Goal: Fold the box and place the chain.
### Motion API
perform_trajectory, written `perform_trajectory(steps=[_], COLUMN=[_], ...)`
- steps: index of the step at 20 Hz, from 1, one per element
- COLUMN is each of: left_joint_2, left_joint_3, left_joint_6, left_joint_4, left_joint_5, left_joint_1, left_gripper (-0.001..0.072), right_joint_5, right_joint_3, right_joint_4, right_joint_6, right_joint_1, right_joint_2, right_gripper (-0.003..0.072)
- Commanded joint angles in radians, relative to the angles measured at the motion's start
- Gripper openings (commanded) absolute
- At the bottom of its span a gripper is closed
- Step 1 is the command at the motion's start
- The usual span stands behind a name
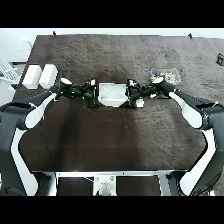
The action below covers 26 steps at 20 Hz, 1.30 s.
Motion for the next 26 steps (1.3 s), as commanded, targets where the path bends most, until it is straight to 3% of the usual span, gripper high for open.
perform_trajectory(steps=[1,26], left_joint_2=[-0.001,0.0], left_joint_3=[0.001,0.001], left_joint_6=[0.0,-0.003], left_joint_4=[0.019,0.011], left_joint_5=[0.008,0.025], left_joint_1=[-0.007,-0.006], left_gripper=[0.0577,0.0579], right_joint_5=[0.001,0.001], right_joint_3=[0.0,0.0], right_joint_4=[0.0,0.0], right_joint_6=[0.0,0.0], right_joint_1=[0.001,0.001], right_joint_2=[0.0,0.0], right_gripper=[0.0592,0.0592])
